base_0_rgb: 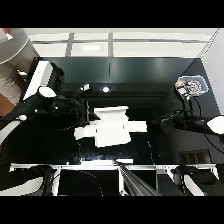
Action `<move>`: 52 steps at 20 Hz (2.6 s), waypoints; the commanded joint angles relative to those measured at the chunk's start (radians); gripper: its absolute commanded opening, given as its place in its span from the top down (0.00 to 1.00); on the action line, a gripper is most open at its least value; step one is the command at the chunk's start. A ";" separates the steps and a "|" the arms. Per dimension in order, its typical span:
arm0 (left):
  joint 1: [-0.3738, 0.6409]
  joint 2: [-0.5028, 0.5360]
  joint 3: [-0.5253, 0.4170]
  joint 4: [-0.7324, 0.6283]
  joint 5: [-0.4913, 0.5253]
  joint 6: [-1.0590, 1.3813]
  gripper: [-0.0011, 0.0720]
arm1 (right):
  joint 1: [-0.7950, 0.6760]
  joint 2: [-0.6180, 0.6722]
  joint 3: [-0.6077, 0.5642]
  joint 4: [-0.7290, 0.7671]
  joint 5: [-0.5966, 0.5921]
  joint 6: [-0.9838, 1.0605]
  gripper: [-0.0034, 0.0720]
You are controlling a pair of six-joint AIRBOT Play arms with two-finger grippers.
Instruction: Fold the box and place the chain.
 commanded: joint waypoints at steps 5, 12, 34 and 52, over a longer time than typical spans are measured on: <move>-0.107 0.004 -0.093 0.107 0.291 0.097 0.95 | 0.128 -0.001 -0.015 -0.040 -0.009 -0.304 0.12; -0.113 0.007 -0.089 0.120 0.149 0.129 0.95 | 0.348 -0.003 -0.114 0.000 -0.163 -0.359 0.12; -0.110 0.008 -0.089 0.145 0.134 0.138 0.95 | 0.642 -0.294 -0.098 0.354 -0.325 -0.727 0.13; -0.110 0.008 -0.089 0.145 0.129 0.138 0.95 | 0.486 -0.294 0.005 0.298 -0.331 -0.782 0.13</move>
